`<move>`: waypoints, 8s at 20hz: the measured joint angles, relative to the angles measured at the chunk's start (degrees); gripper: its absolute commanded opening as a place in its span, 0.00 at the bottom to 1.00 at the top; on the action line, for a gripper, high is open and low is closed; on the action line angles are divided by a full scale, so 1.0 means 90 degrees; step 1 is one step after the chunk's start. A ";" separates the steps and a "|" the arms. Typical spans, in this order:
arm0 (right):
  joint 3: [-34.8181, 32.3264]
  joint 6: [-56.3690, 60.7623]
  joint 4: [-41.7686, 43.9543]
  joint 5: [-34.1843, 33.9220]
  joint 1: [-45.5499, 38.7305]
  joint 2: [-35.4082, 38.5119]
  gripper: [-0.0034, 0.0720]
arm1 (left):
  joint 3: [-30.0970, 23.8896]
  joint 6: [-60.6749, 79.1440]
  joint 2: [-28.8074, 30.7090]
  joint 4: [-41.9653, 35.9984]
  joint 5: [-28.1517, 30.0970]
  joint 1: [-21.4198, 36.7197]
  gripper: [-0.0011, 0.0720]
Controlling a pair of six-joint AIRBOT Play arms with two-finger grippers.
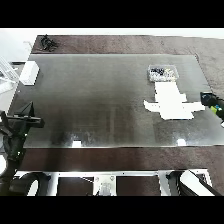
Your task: Fold the box and place the chain.
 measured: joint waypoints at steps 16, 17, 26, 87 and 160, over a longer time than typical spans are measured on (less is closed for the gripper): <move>0.7305 0.3517 -0.4925 0.5785 -0.0891 -0.5423 0.70 | 0.0000 0.0000 0.0000 0.0000 0.0000 0.0000 0.04; 0.7652 0.3594 -0.4988 0.5965 -0.0899 -0.5634 0.70 | 0.0000 0.0000 0.0000 0.0002 0.0000 0.0000 0.04; 0.8590 0.3517 -0.5212 0.6380 -0.0889 -0.6688 0.70 | 0.0000 0.0000 0.0000 0.0002 0.0000 0.0000 0.04; 0.5311 0.4116 -0.1146 0.3198 0.4906 -0.5802 0.05 | 0.0000 0.0000 0.0000 0.0000 0.0002 0.0000 0.04; 0.4350 0.2147 -0.1498 0.1710 0.5243 -0.5071 0.05 | 0.9187 -0.3072 -1.1040 0.2652 -0.6540 -0.0005 0.88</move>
